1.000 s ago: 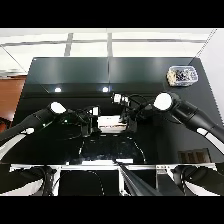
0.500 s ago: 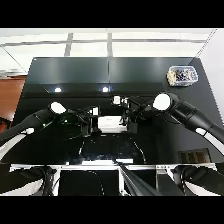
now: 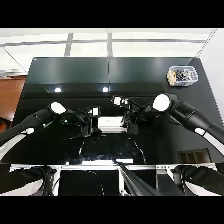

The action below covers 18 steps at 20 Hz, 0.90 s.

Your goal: Fold the box and place the chain.

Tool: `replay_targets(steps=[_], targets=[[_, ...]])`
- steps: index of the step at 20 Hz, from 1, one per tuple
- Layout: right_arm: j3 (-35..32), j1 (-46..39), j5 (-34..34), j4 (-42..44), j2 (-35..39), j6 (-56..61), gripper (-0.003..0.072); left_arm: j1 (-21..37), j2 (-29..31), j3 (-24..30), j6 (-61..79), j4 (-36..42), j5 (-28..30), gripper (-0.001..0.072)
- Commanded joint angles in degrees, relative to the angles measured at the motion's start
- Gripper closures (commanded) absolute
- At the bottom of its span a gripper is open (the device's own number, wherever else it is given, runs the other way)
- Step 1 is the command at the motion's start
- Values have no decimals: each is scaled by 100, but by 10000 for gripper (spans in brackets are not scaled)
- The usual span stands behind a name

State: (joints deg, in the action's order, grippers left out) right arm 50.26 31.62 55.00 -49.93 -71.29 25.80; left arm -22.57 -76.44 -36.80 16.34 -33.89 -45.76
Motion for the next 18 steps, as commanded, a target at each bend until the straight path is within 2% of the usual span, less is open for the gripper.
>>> replay_targets(steps=[1, 5, 7, 9, 10, 11, 13, 16, 18], targets=[[-105, 4, 61, -9, -11, 175, 466, -2, -4, -2, -7, 2, 11, 230], [-35, -92, 229, -4, 162, 551, 466, -2, -4, -2, -7, 2, 9, 230], [87, -328, 280, 13, 501, 1257, 466, -2, -4, -2, -7, 4, 11, 230], [85, -682, 535, 37, 728, 2461, 471, -2, -4, -2, -7, 4, 9, 230], [70, -866, 876, 61, 715, 3071, 606, -2, -4, -2, -7, 4, 11, 230], [-52, -970, 1091, 221, 708, 3388, 674, -2, -4, -2, -7, 4, 11, 230], [-481, -1005, 1056, 1217, 684, 3364, 675, -2, -4, -2, -7, 4, 11, 230], [-885, -852, 588, 2994, 389, 3136, 674, -2, -4, -2, -7, 7, 11, 230], [-885, -658, 216, 3303, 92, 3136, 673, -2, -4, -2, -7, 7, 11, 230]])
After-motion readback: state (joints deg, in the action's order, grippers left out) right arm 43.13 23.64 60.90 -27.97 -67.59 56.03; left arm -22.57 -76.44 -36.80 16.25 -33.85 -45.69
